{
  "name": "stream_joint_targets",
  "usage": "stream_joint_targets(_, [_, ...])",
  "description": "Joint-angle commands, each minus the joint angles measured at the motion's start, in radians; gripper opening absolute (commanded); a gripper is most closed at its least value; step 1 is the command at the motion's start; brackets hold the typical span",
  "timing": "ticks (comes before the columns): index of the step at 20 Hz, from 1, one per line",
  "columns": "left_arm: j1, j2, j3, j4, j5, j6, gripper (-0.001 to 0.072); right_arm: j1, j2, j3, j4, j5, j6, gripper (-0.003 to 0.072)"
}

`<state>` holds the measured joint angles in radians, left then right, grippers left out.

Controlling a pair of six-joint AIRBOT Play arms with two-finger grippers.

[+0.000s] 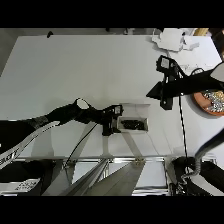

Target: Fold the box and place the chain.

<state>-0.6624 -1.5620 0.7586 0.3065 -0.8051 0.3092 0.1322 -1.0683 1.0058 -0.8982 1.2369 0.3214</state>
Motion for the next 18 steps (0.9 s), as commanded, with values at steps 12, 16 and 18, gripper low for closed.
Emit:
stream_joint_targets(12, [0.0, 0.001, 0.0, 0.0, 0.0, 0.0, 0.021, 0.156, -0.143, -0.053, -0.093, 0.009, 0.093, 0.0204])
stream_joint_targets(16, [0.0, 0.001, 0.0, 0.0, 0.0, 0.0, 0.021, 0.213, -0.081, -0.121, -0.094, -0.012, 0.061, 0.0312])
stream_joint_targets(18, [0.0, 0.001, 0.0, 0.0, 0.0, 0.0, 0.021, 0.228, -0.035, -0.153, -0.101, -0.023, 0.056, 0.0324])
